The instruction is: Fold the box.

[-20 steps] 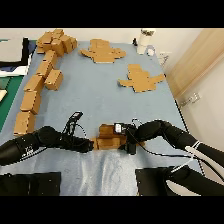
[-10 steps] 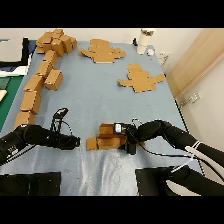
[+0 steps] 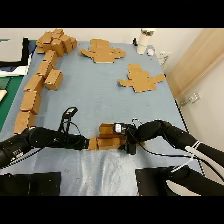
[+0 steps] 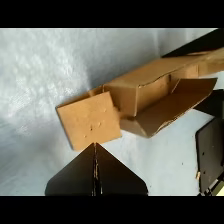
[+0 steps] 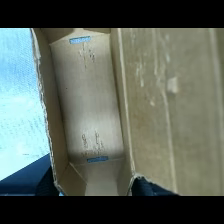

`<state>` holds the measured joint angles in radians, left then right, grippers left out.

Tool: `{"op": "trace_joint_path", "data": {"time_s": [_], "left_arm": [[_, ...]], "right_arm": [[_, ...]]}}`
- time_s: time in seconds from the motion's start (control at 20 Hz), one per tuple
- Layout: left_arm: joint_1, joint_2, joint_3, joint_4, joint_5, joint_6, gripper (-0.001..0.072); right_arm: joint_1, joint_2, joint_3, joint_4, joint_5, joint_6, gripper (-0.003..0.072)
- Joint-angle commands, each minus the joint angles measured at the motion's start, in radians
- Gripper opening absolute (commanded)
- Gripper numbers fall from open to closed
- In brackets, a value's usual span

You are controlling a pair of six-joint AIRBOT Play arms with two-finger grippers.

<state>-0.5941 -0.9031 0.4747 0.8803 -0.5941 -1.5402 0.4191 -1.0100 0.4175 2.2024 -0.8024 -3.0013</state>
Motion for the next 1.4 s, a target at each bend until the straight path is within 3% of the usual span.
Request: {"op": "trace_joint_path", "data": {"time_s": [0.0,0.25,0.5,0.65,0.95,1.15,1.35], "left_arm": [[-0.017,-0.092,0.056,-0.009,0.063,0.05,0.001],[-0.091,-0.251,0.203,-0.021,0.027,0.116,0.0009],[-0.135,-0.328,0.217,-0.019,-0.013,0.12,0.001],[-0.127,-0.329,0.221,0.002,-0.016,0.12,0.0009],[-0.011,-0.247,0.224,0.015,-0.06,0.158,0.0009],[0.015,-0.235,0.224,0.029,-0.144,0.333,0.0009],[0.031,-0.184,0.224,0.075,-0.184,0.352,0.0009]], "right_arm": [[0.001,0.0,0.0,0.0,0.0,0.0,0.0503],[0.001,0.0,0.0,0.0,0.0,0.0,0.0503],[0.001,0.0,0.0,0.0,0.0,0.0,0.0503],[0.001,0.0,0.0,0.0,0.0,0.0,0.0503],[0.001,0.0,0.0,0.0,0.0,0.0,0.0503],[0.001,0.0,0.0,0.0,0.0,0.0,0.0503],[0.001,0.0,0.0,0.0,0.0,0.0,0.0503]]}}
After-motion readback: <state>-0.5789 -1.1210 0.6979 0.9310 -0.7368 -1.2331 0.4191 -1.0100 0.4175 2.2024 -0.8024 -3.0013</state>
